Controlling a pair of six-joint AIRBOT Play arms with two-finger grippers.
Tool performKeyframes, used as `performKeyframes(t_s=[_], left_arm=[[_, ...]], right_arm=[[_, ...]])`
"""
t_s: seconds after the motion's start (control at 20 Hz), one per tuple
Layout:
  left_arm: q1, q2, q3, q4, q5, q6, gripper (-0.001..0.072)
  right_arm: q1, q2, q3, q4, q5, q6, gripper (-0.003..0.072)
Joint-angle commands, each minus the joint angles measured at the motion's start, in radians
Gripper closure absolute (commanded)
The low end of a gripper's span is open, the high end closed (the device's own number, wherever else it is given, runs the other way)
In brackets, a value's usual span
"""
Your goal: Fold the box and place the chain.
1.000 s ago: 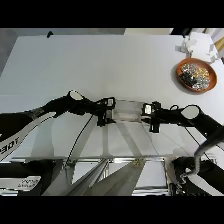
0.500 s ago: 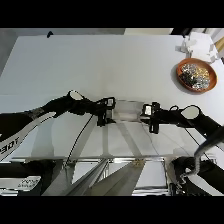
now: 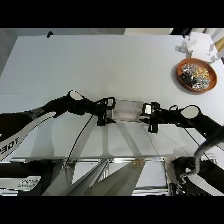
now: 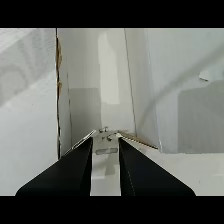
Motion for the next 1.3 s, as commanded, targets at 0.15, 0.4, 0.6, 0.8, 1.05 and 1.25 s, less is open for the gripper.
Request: performKeyframes(t_s=[0.15, 0.4, 0.6, 0.8, 1.05, 1.25], left_arm=[[0.0, 0.0, 0.0, 0.0, 0.0, 0.0, 0.0699], [0.0, 0.0, 0.0, 0.0, 0.0, 0.0, 0.0699], [0.0, 0.0, 0.0, 0.0, 0.0, 0.0, 0.0699], [0.0, 0.0, 0.0, 0.0, 0.0, 0.0, 0.0699], [0.0, 0.0, 0.0, 0.0, 0.0, 0.0, 0.0699], [0.0, 0.0, 0.0, 0.0, 0.0, 0.0, 0.0699]], right_arm=[[0.0, -0.019, 0.0, 0.044, -0.003, -0.029, 0.0504], [0.02, -0.036, 0.0, 0.055, -0.018, -0.048, 0.0445], [0.053, -0.065, 0.0, 0.054, -0.032, -0.047, 0.0358], [0.052, -0.066, 0.0, 0.054, -0.037, -0.047, 0.0348], [0.052, -0.066, 0.0, 0.054, -0.037, -0.047, 0.0344], [0.052, -0.066, 0.0, 0.055, -0.037, -0.047, 0.0291]])
